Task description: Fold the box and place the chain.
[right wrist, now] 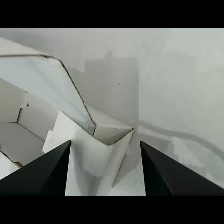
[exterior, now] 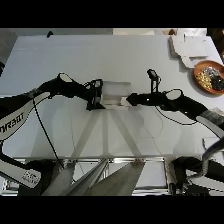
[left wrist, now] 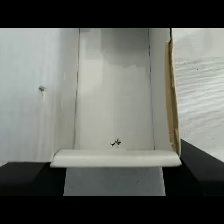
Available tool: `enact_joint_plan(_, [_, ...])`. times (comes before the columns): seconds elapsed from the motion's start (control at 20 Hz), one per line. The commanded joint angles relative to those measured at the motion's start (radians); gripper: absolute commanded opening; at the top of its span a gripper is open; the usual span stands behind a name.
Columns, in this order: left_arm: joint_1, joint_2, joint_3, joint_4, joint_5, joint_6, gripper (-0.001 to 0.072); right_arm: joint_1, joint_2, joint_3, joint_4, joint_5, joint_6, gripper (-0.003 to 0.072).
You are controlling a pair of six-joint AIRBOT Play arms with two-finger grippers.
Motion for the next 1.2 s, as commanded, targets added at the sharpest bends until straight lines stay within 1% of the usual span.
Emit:
enact_joint_plan(0.0, [0.0, 0.0, 0.0, 0.001, 0.0, 0.0, 0.0335, 0.016, 0.002, 0.029, -0.039, 0.036, 0.004, 0.048])
enact_joint_plan(0.05, [0.0, 0.0, 0.0, 0.001, 0.0, 0.0, 0.0335, 0.032, 0.002, 0.043, -0.092, 0.035, 0.052, 0.048])
enact_joint_plan(0.2, [0.0, 0.0, 0.0, 0.001, 0.0, 0.0, 0.0335, 0.069, 0.002, 0.074, -0.288, 0.042, 0.333, 0.048])
enact_joint_plan(0.25, [0.0, 0.0, 0.0, 0.001, 0.0, 0.0, 0.0335, 0.075, 0.002, 0.079, -0.315, 0.05, 0.397, 0.048])
enact_joint_plan(0.4, [0.0, 0.0, 0.0, 0.001, 0.0, 0.0, 0.0335, 0.092, 0.002, 0.099, -0.322, 0.077, 0.437, 0.0477])
enact_joint_plan(0.5, [0.0, 0.0, 0.0, 0.001, 0.0, 0.0, 0.0335, 0.106, 0.002, 0.114, -0.326, 0.074, 0.446, 0.0466])
enact_joint_plan(0.6, [0.0, 0.0, 0.0, 0.001, 0.0, 0.0, 0.0335, 0.115, 0.002, 0.118, -0.371, 0.066, 0.448, 0.0464])
enact_joint_plan(0.7, [0.0, 0.0, 0.0, 0.001, 0.0, 0.0, 0.0335, 0.116, 0.002, 0.118, -0.451, 0.066, 0.528, 0.0457])
enact_joint_plan(0.9, [0.0, 0.0, 0.0, 0.001, 0.0, 0.0, 0.0335, 0.116, 0.002, 0.118, -0.673, 0.06, 0.676, 0.0457])
enact_joint_plan(1.0, [0.0, 0.0, 0.0, 0.001, 0.0, 0.0, 0.0335, 0.116, 0.002, 0.118, -0.724, 0.058, 0.717, 0.0457])
enact_joint_plan(1.15, [0.0, 0.0, 0.0, 0.001, 0.0, 0.0, 0.0335, 0.12, 0.002, 0.126, -0.721, 0.055, 0.723, 0.0457])
